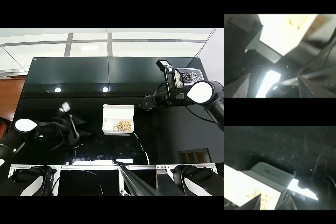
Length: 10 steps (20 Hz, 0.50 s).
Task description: Fold the box and place the chain.
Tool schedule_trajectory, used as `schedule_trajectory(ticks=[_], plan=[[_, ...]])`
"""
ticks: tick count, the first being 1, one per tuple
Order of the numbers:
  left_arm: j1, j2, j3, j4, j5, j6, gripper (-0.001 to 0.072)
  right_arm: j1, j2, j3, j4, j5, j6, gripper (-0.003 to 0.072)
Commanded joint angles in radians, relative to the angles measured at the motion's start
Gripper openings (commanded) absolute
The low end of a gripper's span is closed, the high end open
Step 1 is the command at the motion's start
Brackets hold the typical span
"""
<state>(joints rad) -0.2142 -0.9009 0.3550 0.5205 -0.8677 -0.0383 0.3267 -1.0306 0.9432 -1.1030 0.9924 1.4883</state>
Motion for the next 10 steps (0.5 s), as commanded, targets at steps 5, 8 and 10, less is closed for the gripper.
schedule_trajectory(ticks=[5,8,10], plan=[[-0.153,-0.286,0.157,-0.031,0.078,0.319,0.072,0.0,0.0,0.0,-0.001,-0.032,-0.001,0.042],[-0.121,-0.4,0.246,-0.027,-0.035,0.32,0.072,0.0,0.0,0.0,-0.001,-0.032,-0.001,0.042],[-0.122,-0.418,0.27,-0.032,-0.032,0.322,0.072,0.0,0.0,0.0,-0.002,-0.032,-0.001,0.042]])
